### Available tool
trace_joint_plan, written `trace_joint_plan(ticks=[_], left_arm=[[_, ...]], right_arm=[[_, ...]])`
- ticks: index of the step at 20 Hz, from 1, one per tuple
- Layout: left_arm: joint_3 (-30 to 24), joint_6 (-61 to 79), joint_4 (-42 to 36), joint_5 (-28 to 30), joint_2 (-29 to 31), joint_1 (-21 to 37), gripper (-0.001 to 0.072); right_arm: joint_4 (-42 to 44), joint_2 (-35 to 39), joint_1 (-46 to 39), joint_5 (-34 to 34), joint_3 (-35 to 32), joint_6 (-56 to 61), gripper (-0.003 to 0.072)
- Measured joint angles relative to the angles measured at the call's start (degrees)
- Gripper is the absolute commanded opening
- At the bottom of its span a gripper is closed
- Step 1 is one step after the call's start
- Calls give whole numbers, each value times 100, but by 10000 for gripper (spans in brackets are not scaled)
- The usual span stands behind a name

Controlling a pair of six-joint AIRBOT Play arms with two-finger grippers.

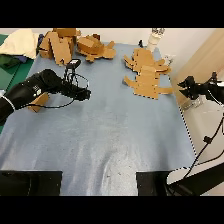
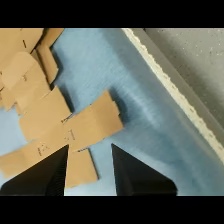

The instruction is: Fold the box.

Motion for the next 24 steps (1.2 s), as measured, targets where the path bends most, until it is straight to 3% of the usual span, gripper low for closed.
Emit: trace_joint_plan(ticks=[10,17,18,24], left_arm=[[0,-20,-63,11,0,0,12],[0,-20,-142,50,0,0,12],[0,-20,-144,50,0,0,12],[0,-20,-151,59,0,0,12]], right_arm=[[380,-1211,-94,57,789,-671,435],[704,-1410,55,103,833,-1010,406],[713,-1414,74,101,833,-1027,350],[767,-1434,304,129,835,-1174,336]])
